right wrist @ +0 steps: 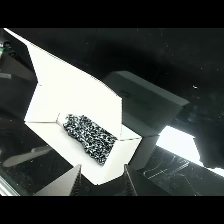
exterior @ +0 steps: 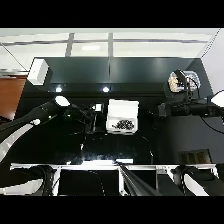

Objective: Fold the box and place the chain.

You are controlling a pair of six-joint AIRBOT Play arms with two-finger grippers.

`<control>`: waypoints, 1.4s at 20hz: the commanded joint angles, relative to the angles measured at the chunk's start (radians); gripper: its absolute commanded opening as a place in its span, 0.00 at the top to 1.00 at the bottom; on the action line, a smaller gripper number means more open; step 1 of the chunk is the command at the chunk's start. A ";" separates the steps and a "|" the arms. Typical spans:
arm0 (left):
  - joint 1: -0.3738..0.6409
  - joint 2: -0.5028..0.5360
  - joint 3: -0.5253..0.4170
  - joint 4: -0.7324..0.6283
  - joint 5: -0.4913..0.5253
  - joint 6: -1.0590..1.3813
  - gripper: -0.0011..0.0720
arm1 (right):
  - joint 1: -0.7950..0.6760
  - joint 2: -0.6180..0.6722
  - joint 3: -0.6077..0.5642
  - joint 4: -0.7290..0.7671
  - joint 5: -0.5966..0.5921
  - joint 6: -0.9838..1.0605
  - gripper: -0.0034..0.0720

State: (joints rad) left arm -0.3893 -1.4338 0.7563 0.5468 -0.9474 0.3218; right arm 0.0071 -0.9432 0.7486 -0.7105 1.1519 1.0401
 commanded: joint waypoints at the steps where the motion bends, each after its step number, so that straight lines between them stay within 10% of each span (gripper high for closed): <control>1: -0.003 -0.009 0.004 -0.032 0.011 -0.015 0.01 | 0.000 0.000 0.000 0.000 0.000 0.000 0.51; 24: -0.066 -0.040 0.045 -0.033 0.033 -0.045 0.02 | 0.000 0.000 0.000 0.000 -0.006 0.000 0.51; 28: -0.082 -0.040 0.045 -0.032 0.070 -0.095 0.20 | 0.000 -0.001 0.000 -0.001 -0.038 0.000 0.51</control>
